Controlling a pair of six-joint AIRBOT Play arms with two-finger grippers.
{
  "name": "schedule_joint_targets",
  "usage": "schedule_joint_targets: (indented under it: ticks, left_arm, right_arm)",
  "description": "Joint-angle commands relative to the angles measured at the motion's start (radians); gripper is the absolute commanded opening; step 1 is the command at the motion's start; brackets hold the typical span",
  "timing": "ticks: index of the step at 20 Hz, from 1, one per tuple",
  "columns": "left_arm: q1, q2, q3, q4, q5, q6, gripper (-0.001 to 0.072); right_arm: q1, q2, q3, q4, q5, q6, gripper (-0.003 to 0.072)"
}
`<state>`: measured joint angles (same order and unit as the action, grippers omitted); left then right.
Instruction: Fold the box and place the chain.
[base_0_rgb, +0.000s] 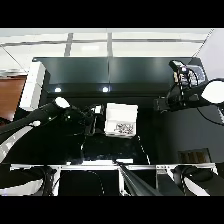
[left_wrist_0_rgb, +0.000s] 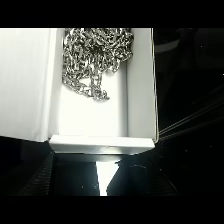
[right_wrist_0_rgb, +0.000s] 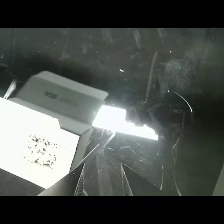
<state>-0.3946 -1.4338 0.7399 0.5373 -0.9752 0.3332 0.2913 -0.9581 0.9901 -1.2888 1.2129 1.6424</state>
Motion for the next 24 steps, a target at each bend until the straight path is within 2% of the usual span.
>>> schedule_joint_targets:
  ticks: [1, 2, 4, 7, 18, 20, 22, 23, 24]
  left_arm:
    - [-0.002, -0.001, 0.001, -0.004, 0.0, -0.005, 0.065]
    - [-0.002, -0.001, 0.001, -0.005, 0.003, -0.005, 0.0699]
    - [-0.002, -0.001, 0.001, -0.02, 0.003, -0.005, 0.071]
    - [-0.003, -0.001, 0.001, -0.06, 0.009, -0.003, 0.0712]
    - [-0.062, -0.007, 0.003, -0.026, 0.033, 0.0, 0.071]
    - [-0.063, -0.007, 0.003, -0.025, 0.034, -0.001, 0.0677]
    - [-0.063, -0.007, 0.003, -0.025, 0.034, -0.001, 0.0454]
    - [-0.063, -0.007, 0.003, -0.024, 0.036, -0.001, 0.0451]
    - [-0.063, -0.006, 0.003, -0.024, 0.045, -0.018, 0.0443]
  right_arm:
    - [0.0, -0.001, -0.002, -0.002, -0.01, -0.004, 0.0266]
    - [0.0, -0.002, -0.002, -0.002, -0.01, -0.004, 0.0265]
    - [0.0, -0.002, -0.002, -0.002, -0.011, -0.004, 0.0266]
    - [0.0, -0.002, -0.002, -0.002, -0.016, -0.004, 0.0266]
    - [0.0, -0.002, -0.002, -0.002, -0.03, -0.004, 0.0266]
    - [0.0, -0.002, -0.002, -0.002, -0.036, -0.004, 0.0266]
    - [0.0, -0.005, -0.002, -0.001, -0.06, -0.004, 0.0266]
    - [0.0, -0.009, -0.004, 0.003, -0.082, -0.004, 0.0268]
    - [0.0, -0.019, -0.004, 0.003, -0.114, -0.004, 0.0361]
